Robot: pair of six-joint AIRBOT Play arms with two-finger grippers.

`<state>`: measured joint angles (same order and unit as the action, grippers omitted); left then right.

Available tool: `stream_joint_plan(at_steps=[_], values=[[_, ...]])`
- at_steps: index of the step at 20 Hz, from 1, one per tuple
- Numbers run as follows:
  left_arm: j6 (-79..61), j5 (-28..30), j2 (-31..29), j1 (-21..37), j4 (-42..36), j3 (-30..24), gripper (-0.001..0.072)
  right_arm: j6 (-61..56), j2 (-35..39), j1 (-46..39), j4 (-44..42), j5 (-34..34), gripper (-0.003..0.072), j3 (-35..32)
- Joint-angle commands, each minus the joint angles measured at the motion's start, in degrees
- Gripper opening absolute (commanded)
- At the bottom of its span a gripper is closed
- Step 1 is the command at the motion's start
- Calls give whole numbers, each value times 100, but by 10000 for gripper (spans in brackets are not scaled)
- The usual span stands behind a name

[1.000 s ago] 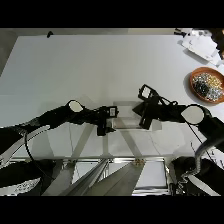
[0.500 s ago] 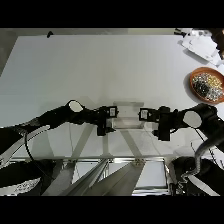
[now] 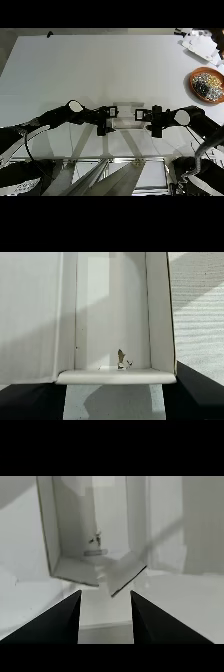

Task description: Fold the box and place the chain.

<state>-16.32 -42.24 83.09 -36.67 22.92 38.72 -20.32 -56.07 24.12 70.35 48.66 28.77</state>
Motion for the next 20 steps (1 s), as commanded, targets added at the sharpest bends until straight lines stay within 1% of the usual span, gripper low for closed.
stream_joint_plan(at_steps=[1, 3, 4, 6, 7, 10, 12, 20], values=[[0, 2, -2, 2, 0, 0, 335, 262, -262, 13, -446, -282, 280, -28], [0, 2, 0, 2, 0, 0, 335, 289, -280, 11, -483, -291, 271, -28], [0, 0, -2, 2, 0, 0, 335, 289, -280, 11, -485, -291, 251, -28], [0, 0, -2, 2, 0, 0, 335, 289, -280, 11, -592, -308, 238, -28], [0, 2, -2, 2, 0, 0, 335, 291, -280, 35, -649, -319, 215, -28], [0, 2, -2, 2, 0, 0, 335, 483, -280, 227, -789, -387, 212, -28], [0, 2, -2, 2, 0, 0, 335, 579, -280, 308, -942, -584, 213, -28], [0, 0, 0, 2, 0, 0, 335, 584, -291, 326, -1189, -837, 212, -28]])
